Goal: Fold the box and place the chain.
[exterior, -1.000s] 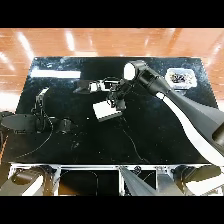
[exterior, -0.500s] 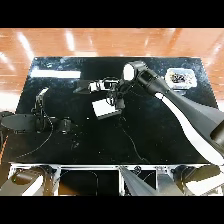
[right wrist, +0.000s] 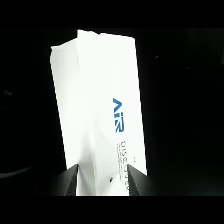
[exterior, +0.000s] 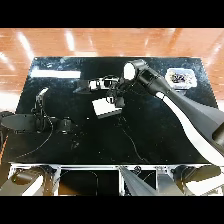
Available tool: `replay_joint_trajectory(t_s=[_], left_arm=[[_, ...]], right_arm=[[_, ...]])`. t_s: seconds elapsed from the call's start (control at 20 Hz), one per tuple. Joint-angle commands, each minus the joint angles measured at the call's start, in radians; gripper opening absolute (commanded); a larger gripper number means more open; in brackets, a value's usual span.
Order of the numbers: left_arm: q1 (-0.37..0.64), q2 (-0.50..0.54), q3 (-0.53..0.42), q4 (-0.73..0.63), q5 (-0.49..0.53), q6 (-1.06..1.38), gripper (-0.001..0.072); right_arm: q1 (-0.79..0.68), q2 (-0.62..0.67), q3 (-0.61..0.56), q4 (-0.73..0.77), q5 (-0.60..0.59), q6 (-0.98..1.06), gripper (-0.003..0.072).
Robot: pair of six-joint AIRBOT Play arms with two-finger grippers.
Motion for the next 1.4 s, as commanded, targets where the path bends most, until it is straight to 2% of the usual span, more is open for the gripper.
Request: replay_joint_trajectory(t_s=[0.0,0.65,1.25,1.3,1.35], left_arm=[[0.001,-0.001,0.0,0.0,0.0,0.0,0.0566],[0.001,-0.001,0.0,0.0,0.0,0.0,0.0566],[0.001,-0.001,0.0,0.0,0.0,0.0,0.0566],[0.001,-0.001,0.0,0.0,0.0,0.0,0.0566],[0.001,-0.001,0.0,0.0,0.0,0.0,0.0566]], right_arm=[[0.0,0.002,0.001,0.0,-0.006,0.0,0.0367],[0.0,0.001,0.001,-0.022,-0.08,0.001,0.0366],[0.0,-0.007,0.001,-0.022,-0.082,0.006,0.0364],[0.0,-0.007,0.001,-0.024,-0.082,0.007,0.0287],[0.0,-0.007,0.001,-0.027,-0.082,0.007,0.0248]])
